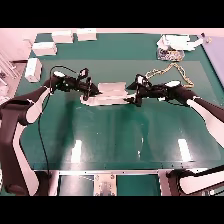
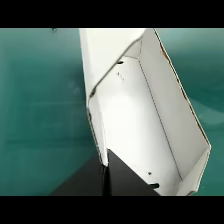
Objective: Fold the box and place the chain.
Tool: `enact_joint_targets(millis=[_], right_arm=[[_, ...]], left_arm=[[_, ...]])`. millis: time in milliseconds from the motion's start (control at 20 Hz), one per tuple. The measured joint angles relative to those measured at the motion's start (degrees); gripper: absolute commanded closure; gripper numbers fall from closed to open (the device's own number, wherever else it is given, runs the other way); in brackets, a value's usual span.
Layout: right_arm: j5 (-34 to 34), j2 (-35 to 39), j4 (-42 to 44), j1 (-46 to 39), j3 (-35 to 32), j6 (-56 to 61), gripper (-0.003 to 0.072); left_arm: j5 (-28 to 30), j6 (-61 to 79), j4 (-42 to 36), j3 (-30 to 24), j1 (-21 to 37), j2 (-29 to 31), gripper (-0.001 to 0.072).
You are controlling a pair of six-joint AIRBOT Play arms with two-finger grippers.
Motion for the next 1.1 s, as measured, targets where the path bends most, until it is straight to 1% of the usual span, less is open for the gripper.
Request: enact_joint_targets(millis=[350, 700, 1100], right_arm=[[5.8, -5.4, 0.0, -0.8, 5.4, -0.2, -0.0006], [9.5, -9.6, -2.2, -0.8, 8.7, -0.9, -0.0006], [16.4, -15.1, -4.7, -0.8, 16.0, 0.1, -0.0006]], left_arm=[[0.0, -0.1, 0.0, 0.0, 0.0, 0.0, 0.0688], [0.0, -0.1, 0.0, 0.0, 0.0, 0.0, 0.0688], [0.0, 0.0, 0.0, 0.0, 0.0, 0.0, 0.0688]])
